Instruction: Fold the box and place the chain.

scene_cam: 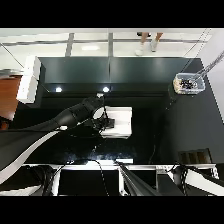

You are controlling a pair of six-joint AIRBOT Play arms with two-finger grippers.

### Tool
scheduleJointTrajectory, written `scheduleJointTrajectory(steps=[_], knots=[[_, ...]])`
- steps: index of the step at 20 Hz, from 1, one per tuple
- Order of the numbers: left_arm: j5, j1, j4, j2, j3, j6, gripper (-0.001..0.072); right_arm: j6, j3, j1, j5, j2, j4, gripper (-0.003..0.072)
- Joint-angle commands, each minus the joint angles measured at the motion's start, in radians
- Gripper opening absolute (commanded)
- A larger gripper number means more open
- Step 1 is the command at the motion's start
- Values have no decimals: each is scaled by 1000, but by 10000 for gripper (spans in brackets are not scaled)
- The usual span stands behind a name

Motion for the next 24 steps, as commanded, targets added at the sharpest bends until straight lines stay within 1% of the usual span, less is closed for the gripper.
scheduleJointTrajectory(steps=[1, 3, 6, 8, 9, 12, 18, 21, 24], knots=[[3, 0, 1, 0, 0, 2, 32, -8, 2, -1, -32, 109, 38, 21], [2, 0, 1, 0, 0, 2, 33, -21, 26, -1, -32, 140, 78, 21], [-4, 0, 0, 0, 0, 2, 33, -51, 67, 6, -20, 176, 195, 21], [-4, 0, 0, 0, 0, 2, 32, -52, 67, 36, 47, 214, 209, 21], [-4, 0, 0, 0, 0, 2, 33, -52, 66, 65, 83, 230, 208, 21], [-4, 0, 0, 0, 0, 2, 33, -54, 66, 196, 126, 274, 197, 21], [-3, 0, 4, 0, 0, 2, 33, -53, 66, 459, 227, 335, 63, 20], [-3, 0, 4, 0, 0, 2, 32, -65, 66, 552, 304, 336, 64, 20], [-3, 0, 4, 0, 0, 2, 33, -134, 66, 631, 404, 336, 88, 19]])
